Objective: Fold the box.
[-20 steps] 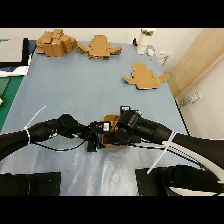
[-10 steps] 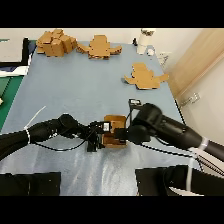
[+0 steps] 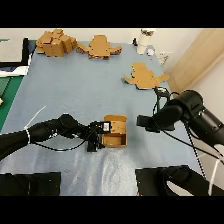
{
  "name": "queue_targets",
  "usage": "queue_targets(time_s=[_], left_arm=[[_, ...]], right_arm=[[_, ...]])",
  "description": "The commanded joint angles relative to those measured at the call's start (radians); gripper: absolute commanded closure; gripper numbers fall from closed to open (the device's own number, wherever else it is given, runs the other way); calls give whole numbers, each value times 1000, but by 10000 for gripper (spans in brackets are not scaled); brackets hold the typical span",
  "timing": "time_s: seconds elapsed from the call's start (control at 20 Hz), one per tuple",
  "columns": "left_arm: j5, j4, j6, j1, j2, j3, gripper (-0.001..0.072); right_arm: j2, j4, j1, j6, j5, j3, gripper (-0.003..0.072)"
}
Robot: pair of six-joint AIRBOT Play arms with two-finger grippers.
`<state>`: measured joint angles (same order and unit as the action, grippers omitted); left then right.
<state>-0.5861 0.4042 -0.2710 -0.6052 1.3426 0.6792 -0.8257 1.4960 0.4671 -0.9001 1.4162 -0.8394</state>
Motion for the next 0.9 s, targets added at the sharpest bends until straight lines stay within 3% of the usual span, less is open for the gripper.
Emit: queue_targets(time_s=[0.0,0.15,0.3,0.45,0.55,0.85], left_arm=[[0,0,0,0,0,1,181],[0,0,0,0,0,1,181],[0,0,0,0,0,1,181],[0,0,-1,0,0,1,181],[0,0,0,0,0,1,181],[0,0,0,2,0,1,181]], right_arm=[[-82,190,-253,-349,-129,18,685],[-302,657,-468,-785,-224,16,685],[-531,1109,-566,-1165,-164,14,685],[-650,1237,-552,-1366,-66,14,685],[-653,1283,-527,-1478,42,19,685],[-444,1251,-397,-1544,21,142,685]])
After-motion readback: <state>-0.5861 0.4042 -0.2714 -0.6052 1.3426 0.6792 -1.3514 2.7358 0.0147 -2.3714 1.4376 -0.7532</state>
